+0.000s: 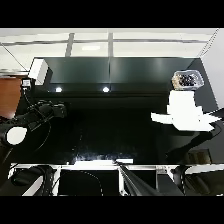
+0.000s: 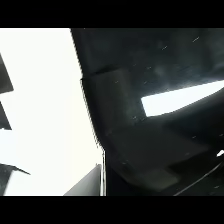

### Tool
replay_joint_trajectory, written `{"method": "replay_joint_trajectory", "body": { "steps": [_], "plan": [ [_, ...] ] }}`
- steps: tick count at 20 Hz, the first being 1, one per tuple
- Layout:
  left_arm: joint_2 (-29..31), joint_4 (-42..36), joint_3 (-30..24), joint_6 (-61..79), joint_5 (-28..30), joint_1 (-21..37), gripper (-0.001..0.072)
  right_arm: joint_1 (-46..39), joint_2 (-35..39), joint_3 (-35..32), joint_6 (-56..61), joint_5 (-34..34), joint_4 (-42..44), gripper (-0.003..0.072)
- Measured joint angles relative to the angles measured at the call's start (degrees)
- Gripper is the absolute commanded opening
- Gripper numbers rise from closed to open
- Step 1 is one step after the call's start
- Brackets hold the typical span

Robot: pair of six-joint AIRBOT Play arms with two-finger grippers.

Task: Fold the box and place the chain.

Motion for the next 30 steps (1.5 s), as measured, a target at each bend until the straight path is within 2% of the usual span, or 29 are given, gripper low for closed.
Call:
{"method": "replay_joint_trajectory", "body": {
  "steps": [4, 8, 10, 14, 17, 20, 25, 30],
  "plan": [
    [0.00, 0.04, 0.00, 0.00, 0.00, -0.02, 0.0704, 1.88, 1.92, -4.42, 0.04, 1.70, 4.26, 0.0012],
    [0.00, 0.20, 0.00, -0.02, -0.02, -0.02, 0.0704, 6.97, 5.97, -12.96, 0.57, 1.90, 12.57, 0.0012],
    [0.00, 0.07, 0.00, -0.02, -0.02, -0.15, 0.0704, 11.39, 9.77, -18.47, 0.52, -1.16, 16.24, 0.0012],
    [-0.02, -0.90, 0.00, -0.04, -0.02, -1.75, 0.0704, 23.02, 20.04, -30.40, -2.10, -11.72, 24.85, 0.0012],
    [-0.55, -1.20, 0.00, -0.02, 0.07, -4.35, 0.0704, 32.81, 29.51, -39.60, -7.08, -19.91, 31.28, 0.0012],
    [-1.60, -1.51, 0.00, -0.02, 0.31, -7.30, 0.0704, 40.87, 38.99, -47.69, -14.29, -24.20, 34.14, 0.0011],
    [-6.95, -8.04, 0.11, 0.02, 1.18, -9.94, 0.0702, 45.92, 50.21, -57.90, -23.15, -29.20, 35.56, 0.0011],
    [-15.98, -19.47, 2.62, 4.50, -1.07, -10.43, 0.0702, 46.95, 53.57, -63.73, -28.79, -33.27, 35.93, 0.0012]
  ]
}}
